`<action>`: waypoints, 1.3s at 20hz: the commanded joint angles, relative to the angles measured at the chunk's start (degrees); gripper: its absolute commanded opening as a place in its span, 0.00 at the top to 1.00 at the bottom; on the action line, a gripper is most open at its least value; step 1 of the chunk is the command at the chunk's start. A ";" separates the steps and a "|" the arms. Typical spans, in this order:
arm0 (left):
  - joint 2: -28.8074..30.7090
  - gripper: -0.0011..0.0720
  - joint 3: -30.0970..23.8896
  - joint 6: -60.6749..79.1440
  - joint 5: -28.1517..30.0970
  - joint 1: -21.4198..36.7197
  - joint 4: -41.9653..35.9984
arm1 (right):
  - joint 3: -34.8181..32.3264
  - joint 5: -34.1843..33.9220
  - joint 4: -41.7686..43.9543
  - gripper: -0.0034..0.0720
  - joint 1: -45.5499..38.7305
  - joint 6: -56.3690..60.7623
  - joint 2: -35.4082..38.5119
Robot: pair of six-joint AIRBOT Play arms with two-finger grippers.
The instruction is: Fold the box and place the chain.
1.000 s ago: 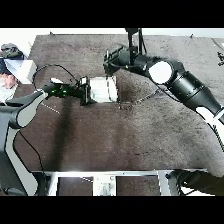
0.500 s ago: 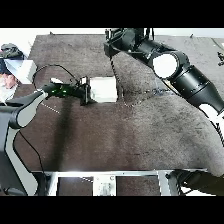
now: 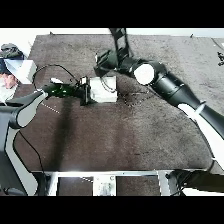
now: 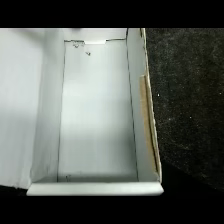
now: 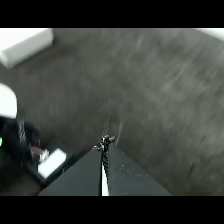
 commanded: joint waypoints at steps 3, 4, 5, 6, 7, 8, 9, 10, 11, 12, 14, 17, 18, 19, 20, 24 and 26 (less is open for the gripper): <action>0.00 0.70 -0.02 0.00 0.00 0.04 0.00 | -0.83 5.35 -0.35 0.97 0.48 0.22 -6.97; 0.00 0.71 -0.02 0.00 0.02 0.04 0.00 | -0.83 6.99 -0.72 0.73 0.09 0.22 -7.63; 0.00 0.71 -0.02 0.00 0.00 0.04 0.00 | -0.83 9.01 -1.22 0.45 -0.66 0.17 -8.13; 0.00 0.70 -0.02 0.00 0.02 0.04 0.00 | -0.83 11.30 -2.99 0.50 -1.53 0.20 -8.20; 0.00 0.70 -0.02 0.00 0.02 0.04 0.00 | -0.83 13.81 -4.81 0.59 -2.86 0.20 -8.20; 0.00 0.70 -0.02 0.00 0.02 0.04 0.00 | -0.83 16.39 -6.47 0.59 -4.52 0.15 -8.20; 0.00 0.71 -0.02 0.00 0.00 0.04 0.00 | -0.83 18.93 -7.78 0.59 -6.40 0.13 -8.20; 0.00 0.71 -0.02 0.00 0.02 0.04 0.00 | -0.83 21.35 -7.82 0.59 -8.79 -0.76 -8.20; 0.00 0.70 -0.02 0.00 0.02 0.04 0.00 | -0.83 22.88 -7.85 0.59 -11.06 -1.79 -8.31; 0.00 0.70 -0.02 0.00 0.02 0.04 0.00 | -0.83 23.67 -7.72 0.59 -13.38 -3.21 -8.61; 0.00 0.71 -0.02 0.00 0.02 0.04 0.00 | -0.81 23.87 -6.16 0.59 -17.42 -8.17 -10.10; 0.00 0.71 -0.02 0.00 0.04 0.04 0.00 | 1.53 27.47 3.54 0.45 -20.63 -20.85 -14.91; 0.00 0.70 -0.02 0.00 0.02 0.04 0.00 | 3.67 29.05 3.63 0.45 -20.76 -23.06 -17.27; 0.00 0.71 -0.02 0.00 0.02 0.04 0.00 | 5.66 30.34 3.15 0.45 -20.76 -25.05 -19.47; 0.00 0.70 -0.02 0.00 0.02 0.04 0.00 | 7.30 31.78 3.41 0.45 -20.76 -27.80 -21.51; 0.00 0.71 -0.02 0.00 0.04 0.04 0.00 | 11.26 35.28 3.82 0.45 -20.83 -33.64 -26.58; 0.00 0.71 -0.02 0.00 0.04 0.04 0.00 | 11.26 35.19 5.84 0.45 -20.81 -36.04 -27.36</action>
